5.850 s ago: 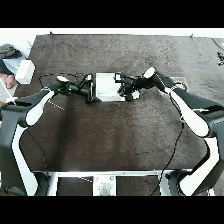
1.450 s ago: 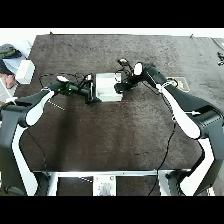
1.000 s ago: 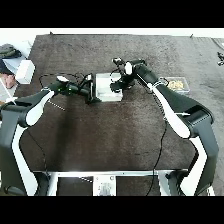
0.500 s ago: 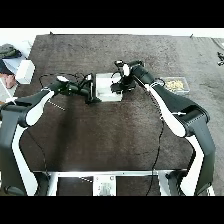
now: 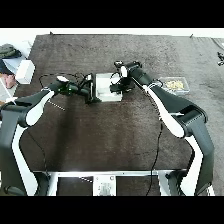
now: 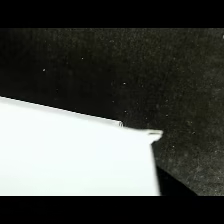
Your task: Fold the box and place the chain.
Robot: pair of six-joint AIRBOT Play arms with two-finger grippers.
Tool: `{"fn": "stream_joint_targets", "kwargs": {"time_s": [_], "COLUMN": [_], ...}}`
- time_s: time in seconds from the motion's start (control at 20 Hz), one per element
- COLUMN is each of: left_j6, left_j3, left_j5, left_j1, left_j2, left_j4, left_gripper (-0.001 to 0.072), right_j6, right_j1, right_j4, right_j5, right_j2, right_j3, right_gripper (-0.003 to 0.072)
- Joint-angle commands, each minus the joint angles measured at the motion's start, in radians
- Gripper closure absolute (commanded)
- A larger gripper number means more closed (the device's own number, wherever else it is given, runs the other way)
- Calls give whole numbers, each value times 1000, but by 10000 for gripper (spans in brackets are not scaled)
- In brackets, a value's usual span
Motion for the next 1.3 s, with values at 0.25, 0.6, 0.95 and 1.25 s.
{"fn": "stream_joint_targets", "kwargs": {"time_s": [0.25,0.6,0.95,1.25], "left_j6": [0,1,0,1], "left_j3": [0,0,0,0], "left_j5": [0,0,0,0], "left_j1": [0,0,0,0], "left_j2": [0,0,0,0], "left_j4": [0,0,0,0], "left_gripper": [303,303,303,303], "right_j6": [66,88,80,-21], "right_j1": [3,4,3,3], "right_j4": [-16,-31,-35,-35], "right_j5": [19,18,10,74], "right_j2": [-5,-14,6,95], "right_j3": [1,1,2,2], "right_gripper": [426,636,401,235]}}
